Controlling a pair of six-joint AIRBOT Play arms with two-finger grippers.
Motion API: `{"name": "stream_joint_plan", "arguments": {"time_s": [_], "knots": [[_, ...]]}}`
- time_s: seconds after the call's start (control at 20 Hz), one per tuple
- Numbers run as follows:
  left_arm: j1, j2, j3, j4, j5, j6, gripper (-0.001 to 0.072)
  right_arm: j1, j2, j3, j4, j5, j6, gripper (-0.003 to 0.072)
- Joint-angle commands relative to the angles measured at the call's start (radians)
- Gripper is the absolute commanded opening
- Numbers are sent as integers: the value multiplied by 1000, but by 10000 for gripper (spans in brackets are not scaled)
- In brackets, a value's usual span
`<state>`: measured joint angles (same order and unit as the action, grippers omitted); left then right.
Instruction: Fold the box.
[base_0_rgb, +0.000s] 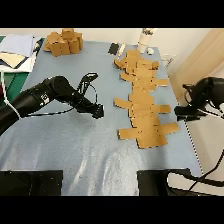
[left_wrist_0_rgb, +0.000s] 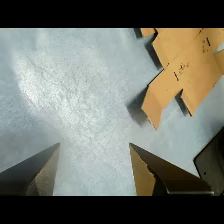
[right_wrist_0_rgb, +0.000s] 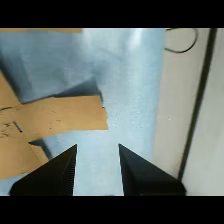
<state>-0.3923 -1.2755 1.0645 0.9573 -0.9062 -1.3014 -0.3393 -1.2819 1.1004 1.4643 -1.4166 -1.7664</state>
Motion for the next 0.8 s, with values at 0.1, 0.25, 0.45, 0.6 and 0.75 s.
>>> {"name": "stream_joint_plan", "arguments": {"time_s": [0.1, 0.25, 0.45, 0.6, 0.75], "knots": [[1, 1, 0, 0, -14, 16, 701, -212, -106, -17, 288, 19, -316, 409], [1, 1, 0, -2, -22, 18, 700, -222, -167, -17, 291, 26, -349, 409], [1, 1, 0, -19, -48, 20, 700, -222, -195, -17, 378, -5, -356, 408], [1, 2, 1, -20, -48, 29, 700, -221, -194, -17, 502, -107, -354, 221], [1, 2, 1, -38, -53, 41, 700, -217, -194, -17, 608, -229, -329, 3]]}}
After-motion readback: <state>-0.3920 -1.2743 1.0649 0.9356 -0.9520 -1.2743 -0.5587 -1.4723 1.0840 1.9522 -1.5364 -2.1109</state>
